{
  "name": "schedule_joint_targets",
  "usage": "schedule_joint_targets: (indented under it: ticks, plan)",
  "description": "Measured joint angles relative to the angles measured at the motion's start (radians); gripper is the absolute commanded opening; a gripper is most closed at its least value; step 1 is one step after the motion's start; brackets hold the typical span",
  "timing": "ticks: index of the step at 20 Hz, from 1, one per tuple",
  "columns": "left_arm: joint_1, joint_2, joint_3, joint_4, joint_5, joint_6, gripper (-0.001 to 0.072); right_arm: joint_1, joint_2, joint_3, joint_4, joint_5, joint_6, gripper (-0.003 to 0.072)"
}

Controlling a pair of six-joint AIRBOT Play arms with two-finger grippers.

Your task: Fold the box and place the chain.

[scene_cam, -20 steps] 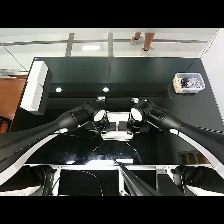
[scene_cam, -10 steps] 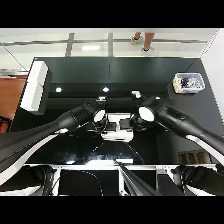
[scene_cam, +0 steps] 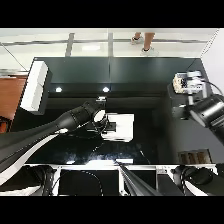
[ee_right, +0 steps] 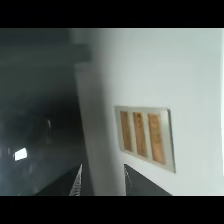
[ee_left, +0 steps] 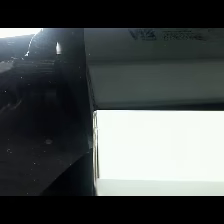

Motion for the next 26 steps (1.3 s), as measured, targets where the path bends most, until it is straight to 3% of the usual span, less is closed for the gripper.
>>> schedule_joint_targets:
  ticks: [1, 4, 7, 9, 13, 16, 19, 24, 26]
  plan:
    - [0.0, 0.0, 0.0, 0.0, 0.0, 0.0, 0.003, -0.081, 0.003, -0.04, 0.002, -0.082, 0.008, 0.072]
    - [0.0, 0.0, 0.0, 0.0, 0.0, 0.0, 0.003, -0.302, -0.056, -0.079, 0.138, -0.341, -0.032, 0.072]
    - [0.0, 0.0, 0.0, 0.0, 0.0, 0.0, 0.003, -0.488, -0.225, 0.075, 0.352, -0.458, -0.127, 0.072]
    - [0.0, 0.0, 0.0, 0.0, 0.0, 0.0, 0.003, -0.576, -0.375, 0.262, 0.446, -0.423, -0.164, 0.072]
    - [0.0, 0.0, 0.0, 0.0, -0.001, 0.0, 0.003, -0.678, -0.681, 0.66, 0.528, -0.228, -0.18, 0.072]
    - [0.0, 0.0, 0.0, 0.0, -0.002, 0.0, 0.003, -0.711, -0.851, 0.859, 0.555, -0.129, -0.168, 0.072]
    - [0.0, 0.0, 0.0, 0.0, -0.002, 0.0, 0.0029, -0.732, -0.965, 0.958, 0.57, -0.09, -0.15, 0.072]
    - [0.0, 0.0, 0.0, 0.0, -0.002, -0.001, 0.003, -0.743, -1.064, 1.008, 0.588, -0.108, -0.138, 0.072]
    - [0.0, 0.0, 0.0, 0.0, -0.002, -0.001, 0.003, -0.745, -1.091, 1.014, 0.6, -0.134, -0.138, 0.0574]
